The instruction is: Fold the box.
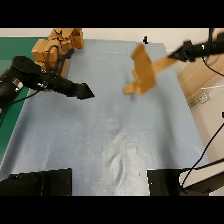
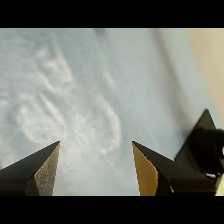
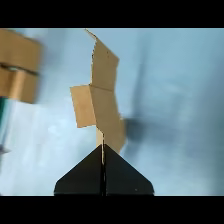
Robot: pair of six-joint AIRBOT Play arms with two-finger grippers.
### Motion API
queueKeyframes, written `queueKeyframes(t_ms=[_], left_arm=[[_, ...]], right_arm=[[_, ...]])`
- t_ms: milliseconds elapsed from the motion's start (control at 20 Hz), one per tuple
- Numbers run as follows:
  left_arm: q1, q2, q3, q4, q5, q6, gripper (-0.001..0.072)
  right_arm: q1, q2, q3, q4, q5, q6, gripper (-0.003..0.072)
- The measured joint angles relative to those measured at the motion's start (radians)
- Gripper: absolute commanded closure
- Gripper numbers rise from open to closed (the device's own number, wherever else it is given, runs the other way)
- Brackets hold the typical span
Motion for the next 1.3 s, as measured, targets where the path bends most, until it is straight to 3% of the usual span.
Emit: queueKeyframes(t_ms=[150,300,500,650,900,1300], left_arm=[[0.123,0.0,0.0,-0.032,-0.008,0.05,0.0018],[0.249,0.0,0.0,-0.07,-0.039,0.108,0.0018],[0.39,0.0,0.0,-0.133,-0.125,0.206,0.0018],[0.431,-0.001,0.0,-0.161,-0.175,0.266,0.0018],[0.369,-0.054,-0.006,-0.176,-0.182,0.32,0.0018],[0.138,-0.395,0.05,-0.238,-0.06,0.411,0.0018]], right_arm=[[0.174,0.127,-0.034,0.043,0.071,0.06,0.0681],[0.309,0.23,-0.194,0.047,0.173,0.095,0.0681],[0.444,0.364,-0.619,0.04,0.472,0.107,0.0681],[0.515,0.411,-0.932,0.036,0.695,0.059,0.0681],[0.556,0.435,-1.258,0.033,0.946,-0.076,0.0682],[0.564,0.44,-1.366,0.029,1.127,-0.208,0.0681]])
